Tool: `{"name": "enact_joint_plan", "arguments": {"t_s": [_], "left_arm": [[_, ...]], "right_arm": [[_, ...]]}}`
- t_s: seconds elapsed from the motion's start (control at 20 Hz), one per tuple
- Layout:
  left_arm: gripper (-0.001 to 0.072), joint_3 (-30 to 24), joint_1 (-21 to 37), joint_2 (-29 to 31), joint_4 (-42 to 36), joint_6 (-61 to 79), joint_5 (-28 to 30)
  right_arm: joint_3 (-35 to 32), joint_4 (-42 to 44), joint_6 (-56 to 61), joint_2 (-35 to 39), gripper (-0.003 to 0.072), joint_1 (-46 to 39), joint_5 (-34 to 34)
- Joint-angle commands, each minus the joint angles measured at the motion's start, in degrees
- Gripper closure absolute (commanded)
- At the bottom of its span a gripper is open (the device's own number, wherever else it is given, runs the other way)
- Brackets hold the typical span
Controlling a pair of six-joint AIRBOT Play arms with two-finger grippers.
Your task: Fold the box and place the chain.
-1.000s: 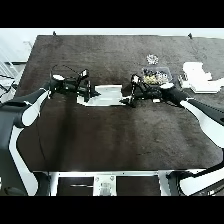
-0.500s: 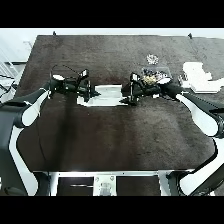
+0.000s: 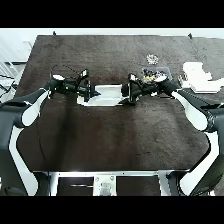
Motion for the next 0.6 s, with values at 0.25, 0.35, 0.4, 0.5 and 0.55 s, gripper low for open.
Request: {"name": "enact_joint_plan", "arguments": {"t_s": [0.25,0.35,0.4,0.5,0.55], "left_arm": [[0.0690,0.0,0.0,0.0,0.1,0.0,2.1],[0.0690,0.0,0.0,0.0,0.1,0.0,2.3],[0.0691,0.0,0.0,0.0,0.1,0.0,2.3],[0.0691,0.0,0.0,0.0,0.1,0.0,2.3],[0.0690,0.0,0.0,0.0,0.1,0.0,2.3]], "right_arm": [[2.0,-1.7,0.1,-2.2,-0.0032,1.6,0.9],[2.0,-1.6,0.1,-2.2,-0.0032,1.7,0.8],[2.0,-1.6,0.1,-2.2,-0.0031,1.9,0.7],[2.0,-1.5,0.1,-2.2,-0.0029,2.3,0.6],[2.0,-1.5,0.2,-2.3,-0.0028,2.5,0.6]]}}
